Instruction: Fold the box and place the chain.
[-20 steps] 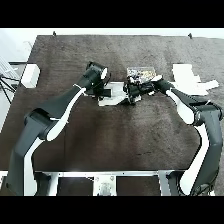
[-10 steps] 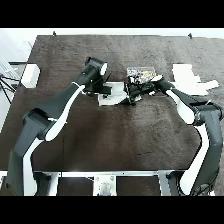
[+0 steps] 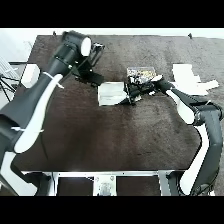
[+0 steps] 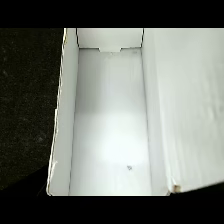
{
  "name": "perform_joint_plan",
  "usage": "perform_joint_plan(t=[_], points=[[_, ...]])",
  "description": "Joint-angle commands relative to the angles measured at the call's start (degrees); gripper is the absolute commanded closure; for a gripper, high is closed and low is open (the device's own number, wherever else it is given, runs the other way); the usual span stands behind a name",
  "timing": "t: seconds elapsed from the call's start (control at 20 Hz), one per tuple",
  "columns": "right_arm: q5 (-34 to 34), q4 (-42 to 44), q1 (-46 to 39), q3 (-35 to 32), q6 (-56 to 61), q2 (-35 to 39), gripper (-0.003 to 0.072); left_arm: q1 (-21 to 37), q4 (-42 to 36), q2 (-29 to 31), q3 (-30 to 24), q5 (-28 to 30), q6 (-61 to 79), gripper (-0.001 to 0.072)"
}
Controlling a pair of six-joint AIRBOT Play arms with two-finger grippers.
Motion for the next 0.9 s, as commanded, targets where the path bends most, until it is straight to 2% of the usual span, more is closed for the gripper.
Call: perform_joint_plan(t=[0.0,0.05,0.2,0.25,0.35,0.4,0.45,0.5,0.55,0.65,0.85], points=[[0.0,0.0,0.0,0.0,0.0,0.0,0.0105,6.2,-16.0,3.6,-4.7,4.8,28.7,0.0172],[0.0,0.0,0.0,0.0,0.0,0.0,0.0105,8.6,-21.4,3.3,-6.4,5.9,36.5,0.0173],[0.0,0.0,0.0,0.0,0.0,0.0,0.0105,13.0,-28.5,3.1,-11.9,8.8,49.5,0.0172],[0.0,0.0,0.0,0.0,0.0,0.0,0.0104,14.1,-29.6,3.1,-14.4,11.5,56.2,0.0172],[0.0,0.0,0.1,0.0,0.0,0.0,0.0105,16.0,-32.4,3.1,-21.6,20.7,69.8,0.017],[0.0,0.0,0.0,0.0,0.0,0.0,0.0104,17.4,-36.8,3.1,-25.5,23.7,78.1,0.0168],[0.0,0.0,0.0,0.0,0.0,0.0,0.0105,18.8,-43.3,3.0,-29.6,25.2,86.9,0.004],[0.0,0.0,0.0,0.0,0.0,0.0,0.0105,19.7,-49.5,3.0,-33.1,26.8,93.3,-0.0011],[0.0,0.0,0.0,0.0,0.0,0.0,0.0105,19.9,-53.5,3.0,-35.9,28.3,96.7,-0.0011],[0.0,0.0,0.1,0.0,0.0,0.0,0.0105,19.9,-54.4,3.0,-38.5,29.6,98.6,-0.0011],[0.0,0.0,0.0,0.0,0.0,0.0,0.0104,19.9,-57.4,0.3,-38.8,30.6,103.1,-0.0011]])
